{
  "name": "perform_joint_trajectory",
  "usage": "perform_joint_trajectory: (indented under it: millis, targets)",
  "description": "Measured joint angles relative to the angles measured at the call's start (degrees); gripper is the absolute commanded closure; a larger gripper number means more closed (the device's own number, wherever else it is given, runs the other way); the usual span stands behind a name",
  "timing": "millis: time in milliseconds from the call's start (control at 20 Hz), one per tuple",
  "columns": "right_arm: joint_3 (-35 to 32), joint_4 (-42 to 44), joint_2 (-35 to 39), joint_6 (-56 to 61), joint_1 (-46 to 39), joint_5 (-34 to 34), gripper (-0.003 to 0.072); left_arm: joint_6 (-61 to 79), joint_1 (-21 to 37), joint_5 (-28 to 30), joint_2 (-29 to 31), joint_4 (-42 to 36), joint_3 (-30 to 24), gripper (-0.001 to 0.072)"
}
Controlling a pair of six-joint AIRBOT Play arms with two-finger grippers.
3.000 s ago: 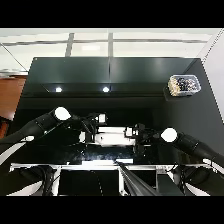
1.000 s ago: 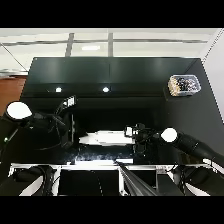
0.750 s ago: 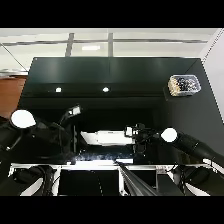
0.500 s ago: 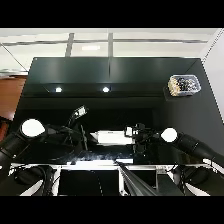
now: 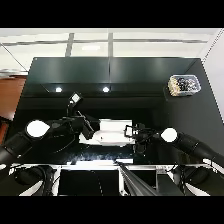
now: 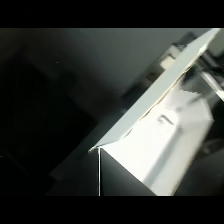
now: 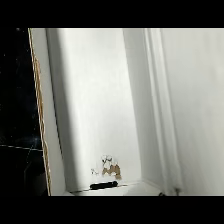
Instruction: Fold the box and place the chain.
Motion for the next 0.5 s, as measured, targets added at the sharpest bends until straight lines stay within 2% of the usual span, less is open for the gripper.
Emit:
perform_joint_trajectory:
  millis: [300, 500]
  targets:
    - [0.0, 0.0, 0.0, 0.0, 0.0, 0.0, 0.0202, 0.0, -0.4, 1.9, -6.6, -1.9, 0.0, 0.0680]
    - [0.0, 0.0, 0.0, 0.0, 0.0, 0.0, 0.0202, 0.0, -0.7, 2.1, -9.0, -2.5, 0.0, 0.0679]
